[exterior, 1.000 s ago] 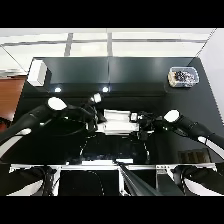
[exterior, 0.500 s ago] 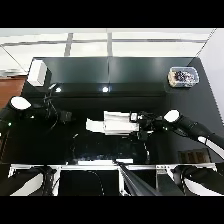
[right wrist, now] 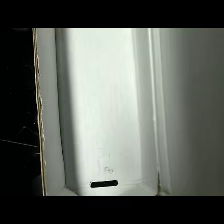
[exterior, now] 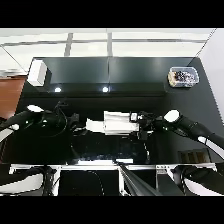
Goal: Fold the box and place the chain.
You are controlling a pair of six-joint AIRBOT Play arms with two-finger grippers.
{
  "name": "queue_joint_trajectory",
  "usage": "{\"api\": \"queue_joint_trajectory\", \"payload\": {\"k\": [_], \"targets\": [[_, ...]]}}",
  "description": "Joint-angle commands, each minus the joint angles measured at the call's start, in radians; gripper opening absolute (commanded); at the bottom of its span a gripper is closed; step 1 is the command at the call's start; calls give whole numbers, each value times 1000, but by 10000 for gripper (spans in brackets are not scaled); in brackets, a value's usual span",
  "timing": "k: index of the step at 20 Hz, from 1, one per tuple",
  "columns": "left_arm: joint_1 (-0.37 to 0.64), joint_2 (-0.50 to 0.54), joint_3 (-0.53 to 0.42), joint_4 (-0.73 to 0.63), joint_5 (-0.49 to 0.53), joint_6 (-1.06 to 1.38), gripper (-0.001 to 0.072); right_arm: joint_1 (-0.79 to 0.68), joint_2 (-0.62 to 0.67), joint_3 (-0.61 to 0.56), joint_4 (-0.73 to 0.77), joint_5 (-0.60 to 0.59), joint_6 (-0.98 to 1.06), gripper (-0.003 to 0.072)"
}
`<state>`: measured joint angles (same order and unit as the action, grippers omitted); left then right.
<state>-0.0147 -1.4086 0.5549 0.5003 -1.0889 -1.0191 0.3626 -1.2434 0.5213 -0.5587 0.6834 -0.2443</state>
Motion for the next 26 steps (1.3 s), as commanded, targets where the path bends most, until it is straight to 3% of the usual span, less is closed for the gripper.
{"api": "queue_joint_trajectory", "payload": {"k": [1, 5, 12, 13, 14, 15, 19, 22, 23, 24, 26], "targets": [[-87, -36, 32, -34, 52, 1, 25, 1, 0, 0, 0, 0, 0, 196], [-142, -55, 52, -43, 22, 43, 26, 1, 0, 0, 0, 0, 0, 196], [-137, -57, 94, -61, -78, 152, 51, 1, 0, 0, 0, 0, 0, 196], [-137, -56, 97, -92, -101, 165, 220, 1, 0, 0, 0, 0, 0, 195], [-135, -56, 98, -119, -113, 165, 467, 1, 0, 0, 0, 0, 0, 196], [-135, -57, 99, -130, -113, 166, 669, 1, 0, 0, 0, 0, 0, 196], [-137, -56, 101, -135, -121, 166, 682, 1, 0, 0, 1, 0, 0, 196], [-155, -56, 116, -146, -124, 155, 654, 1, 0, 0, 1, 0, 0, 195], [-163, -56, 127, -145, -127, 155, 521, 1, 0, 0, 0, 0, 0, 196], [-174, -56, 139, -145, -129, 155, 457, 1, 0, 0, 1, 0, 0, 196], [-194, -56, 161, -138, -120, 142, 457, 1, 0, 0, 0, 0, 0, 196]]}}
